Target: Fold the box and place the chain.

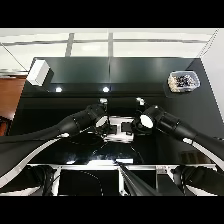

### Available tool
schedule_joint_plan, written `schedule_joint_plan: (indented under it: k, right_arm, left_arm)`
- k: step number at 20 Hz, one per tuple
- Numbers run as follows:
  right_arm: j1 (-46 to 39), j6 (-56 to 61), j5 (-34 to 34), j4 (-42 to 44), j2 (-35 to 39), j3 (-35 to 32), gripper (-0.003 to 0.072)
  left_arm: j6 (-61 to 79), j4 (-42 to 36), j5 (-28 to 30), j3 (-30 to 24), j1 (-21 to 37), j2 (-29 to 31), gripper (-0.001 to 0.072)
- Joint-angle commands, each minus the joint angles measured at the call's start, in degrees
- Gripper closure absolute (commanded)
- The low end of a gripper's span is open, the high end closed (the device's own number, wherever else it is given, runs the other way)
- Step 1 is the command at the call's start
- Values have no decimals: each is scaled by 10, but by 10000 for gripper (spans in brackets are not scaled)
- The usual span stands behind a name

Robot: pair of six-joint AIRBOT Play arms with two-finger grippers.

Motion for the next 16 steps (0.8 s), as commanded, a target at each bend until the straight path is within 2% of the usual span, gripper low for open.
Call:
schedule_joint_plan:
  k: [1,3,5,7,12,13,14,15,16]
  right_arm:
    - [3,39,20,-8,-13,1,376]
    - [3,37,29,-8,-23,1,399]
    - [3,37,20,-7,-24,1,614]
    - [3,36,19,-8,-24,1,673]
    - [3,28,25,-8,-24,1,672]
    - [3,26,25,-8,-24,1,643]
    - [3,21,25,-8,-23,1,492]
    - [3,17,25,-8,-23,1,434]
    - [3,12,26,-8,-23,1,433]
  left_arm:
    - [0,1,0,0,0,0,680]
    - [0,1,0,0,0,0,680]
    - [0,1,0,0,0,0,680]
    - [0,1,0,0,0,0,680]
    - [0,1,0,0,0,0,680]
    - [0,1,0,0,0,0,680]
    - [0,1,0,0,0,0,680]
    - [0,1,0,0,0,0,680]
    - [0,1,0,0,0,0,680]
